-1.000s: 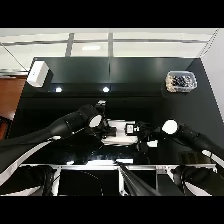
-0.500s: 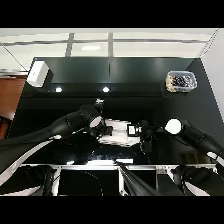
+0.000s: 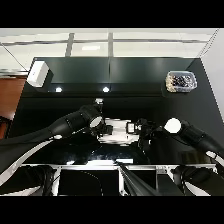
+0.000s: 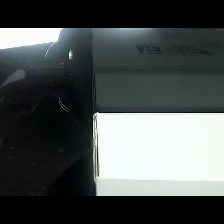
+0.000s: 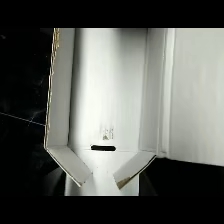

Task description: Fold the box and place the chain.

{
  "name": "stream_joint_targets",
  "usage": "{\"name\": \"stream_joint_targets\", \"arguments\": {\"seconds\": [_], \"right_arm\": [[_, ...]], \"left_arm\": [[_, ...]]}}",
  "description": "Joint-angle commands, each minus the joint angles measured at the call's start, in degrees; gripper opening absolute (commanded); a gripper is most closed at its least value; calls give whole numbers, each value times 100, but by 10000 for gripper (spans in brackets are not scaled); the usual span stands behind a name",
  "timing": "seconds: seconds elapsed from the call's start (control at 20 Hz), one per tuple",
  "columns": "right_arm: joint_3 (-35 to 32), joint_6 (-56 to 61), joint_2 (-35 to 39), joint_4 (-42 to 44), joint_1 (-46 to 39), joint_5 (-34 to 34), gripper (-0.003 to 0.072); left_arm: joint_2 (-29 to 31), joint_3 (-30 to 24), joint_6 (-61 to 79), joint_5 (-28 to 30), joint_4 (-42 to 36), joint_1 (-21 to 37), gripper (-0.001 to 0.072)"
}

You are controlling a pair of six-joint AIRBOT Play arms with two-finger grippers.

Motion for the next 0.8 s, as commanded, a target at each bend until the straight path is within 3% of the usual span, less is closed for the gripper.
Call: {"name": "stream_joint_targets", "arguments": {"seconds": [0.0,0.05,0.1,0.15,0.75], "right_arm": [[0,-17,-103,66,22,-98,471],[0,-17,-120,109,31,-173,439],[0,-4,-122,188,46,-201,293],[0,4,-125,282,76,-203,193],[-13,245,-190,1014,428,-686,193]], "left_arm": [[-4,2,-26,0,-28,-2,32],[-4,2,-26,2,-28,-2,32],[-4,2,-26,-17,-31,-2,32],[-4,2,-26,-24,-31,-2,32],[-4,2,-26,-15,-55,-2,31]]}}
